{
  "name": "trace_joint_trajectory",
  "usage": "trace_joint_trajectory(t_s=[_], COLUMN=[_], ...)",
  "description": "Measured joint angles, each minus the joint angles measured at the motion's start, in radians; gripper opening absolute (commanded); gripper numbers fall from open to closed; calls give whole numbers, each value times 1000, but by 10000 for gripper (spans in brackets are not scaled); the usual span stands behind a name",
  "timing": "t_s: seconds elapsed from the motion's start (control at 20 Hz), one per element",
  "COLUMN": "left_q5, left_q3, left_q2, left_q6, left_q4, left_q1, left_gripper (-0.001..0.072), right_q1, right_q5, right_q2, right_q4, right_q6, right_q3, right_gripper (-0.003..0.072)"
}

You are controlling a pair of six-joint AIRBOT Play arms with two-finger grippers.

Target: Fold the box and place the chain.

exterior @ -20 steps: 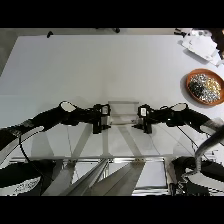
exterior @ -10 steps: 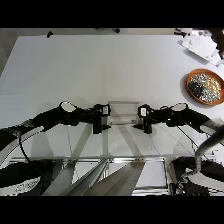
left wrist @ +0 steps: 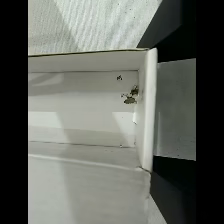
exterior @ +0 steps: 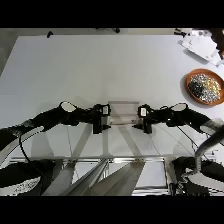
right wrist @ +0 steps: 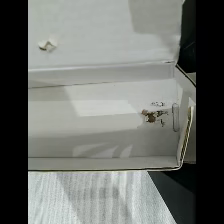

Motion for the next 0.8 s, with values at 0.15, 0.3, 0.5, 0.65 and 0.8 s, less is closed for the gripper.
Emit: trace_joint_trajectory(t_s=[0.15,0.3,0.5,0.65,0.8], left_q5=[0,0,-2,-1,-1], left_q3=[0,0,0,0,0], left_q2=[0,-2,-2,-1,-1], left_q6=[0,0,0,0,0], left_q4=[0,-2,-2,-1,0], left_q1=[0,-1,-2,-2,-2], left_gripper=[319,319,319,319,319], right_q1=[1,1,1,1,0], right_q5=[5,1,25,37,63], right_q2=[1,25,114,192,266], right_q4=[4,-15,-120,-257,-404], right_q6=[3,70,224,393,581], right_q3=[0,-1,0,0,0], right_gripper=[602,702,703,702,689])
